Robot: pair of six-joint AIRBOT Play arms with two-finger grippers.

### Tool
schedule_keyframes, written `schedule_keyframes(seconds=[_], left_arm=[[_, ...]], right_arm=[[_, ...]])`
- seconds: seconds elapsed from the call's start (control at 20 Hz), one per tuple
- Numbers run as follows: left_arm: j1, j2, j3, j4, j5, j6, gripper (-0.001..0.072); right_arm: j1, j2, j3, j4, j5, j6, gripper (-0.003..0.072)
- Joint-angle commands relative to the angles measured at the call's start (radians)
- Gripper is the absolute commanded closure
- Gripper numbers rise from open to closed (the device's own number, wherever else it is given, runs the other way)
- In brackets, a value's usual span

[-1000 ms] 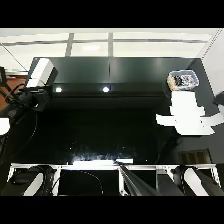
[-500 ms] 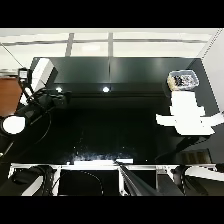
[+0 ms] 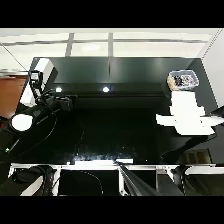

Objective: Fold the box and place the chain.

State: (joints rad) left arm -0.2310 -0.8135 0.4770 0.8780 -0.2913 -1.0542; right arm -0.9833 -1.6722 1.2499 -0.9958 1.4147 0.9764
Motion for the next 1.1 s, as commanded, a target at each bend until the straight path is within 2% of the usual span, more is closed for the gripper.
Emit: schedule_keyframes(seconds=[0.0,0.05,0.3,0.4,0.5,0.55,0.65,1.05], left_arm=[[-0.001,-0.006,0.001,-0.005,0.0,-0.001,0.0005],[-0.001,-0.006,0.001,-0.005,0.0,-0.001,0.0005],[-0.001,-0.006,0.001,-0.005,0.0,-0.001,0.0005],[-0.001,-0.006,0.001,-0.005,-0.001,-0.001,0.0005],[-0.001,-0.006,0.001,-0.005,-0.001,-0.001,0.0005],[-0.001,-0.006,0.001,-0.005,-0.001,-0.001,0.0005],[-0.001,-0.006,0.001,-0.005,-0.001,-0.001,0.0005],[-0.001,-0.006,0.001,-0.005,-0.009,-0.001,0.0006]], right_arm=[[-0.002,-0.035,0.002,-0.027,0.022,-0.019,0.0062],[-0.002,-0.039,0.002,-0.026,0.021,-0.028,0.0146],[-0.002,-0.039,0.002,0.001,0.04,-0.085,0.0158],[-0.001,-0.044,0.002,0.023,0.047,-0.089,0.0278],[-0.001,-0.054,0.002,0.036,0.062,-0.09,0.0308],[-0.001,-0.057,0.002,0.037,0.067,-0.09,0.0486],[-0.002,-0.057,0.002,0.053,0.069,-0.093,0.0661],[0.021,-0.029,-0.031,0.215,0.176,-0.163,0.0662]])
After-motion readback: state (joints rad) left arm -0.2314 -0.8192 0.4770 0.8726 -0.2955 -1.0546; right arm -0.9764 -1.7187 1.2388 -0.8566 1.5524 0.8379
